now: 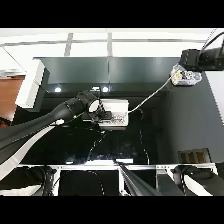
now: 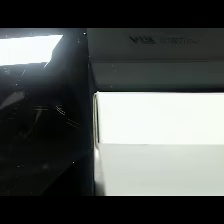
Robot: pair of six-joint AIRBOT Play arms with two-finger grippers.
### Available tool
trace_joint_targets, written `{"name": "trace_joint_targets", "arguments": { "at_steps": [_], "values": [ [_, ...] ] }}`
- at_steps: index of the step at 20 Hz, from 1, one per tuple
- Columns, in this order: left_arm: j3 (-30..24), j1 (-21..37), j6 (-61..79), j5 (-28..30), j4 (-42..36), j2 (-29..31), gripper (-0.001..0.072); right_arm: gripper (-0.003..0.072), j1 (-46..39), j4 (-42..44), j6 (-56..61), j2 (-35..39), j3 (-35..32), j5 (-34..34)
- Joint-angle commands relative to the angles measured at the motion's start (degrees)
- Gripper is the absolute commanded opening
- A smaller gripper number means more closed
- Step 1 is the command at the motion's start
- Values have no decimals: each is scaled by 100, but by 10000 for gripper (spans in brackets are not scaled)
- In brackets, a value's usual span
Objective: Fold the box and place the chain.
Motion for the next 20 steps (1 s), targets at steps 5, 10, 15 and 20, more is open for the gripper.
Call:
{"name": "trace_joint_targets", "arguments": {
  "at_steps": [5,10,15,20],
  "values": [
    [4,0,2,0,0,2,28,16,695,3412,-1180,452,208,-1294],
    [4,0,2,0,0,2,27,16,699,4581,-1611,452,527,-1867],
    [4,0,2,0,2,2,28,16,761,4745,-1816,334,555,-1458],
    [4,0,2,-2,2,2,28,16,1572,3410,-1215,-197,-57,-695]
  ]
}}
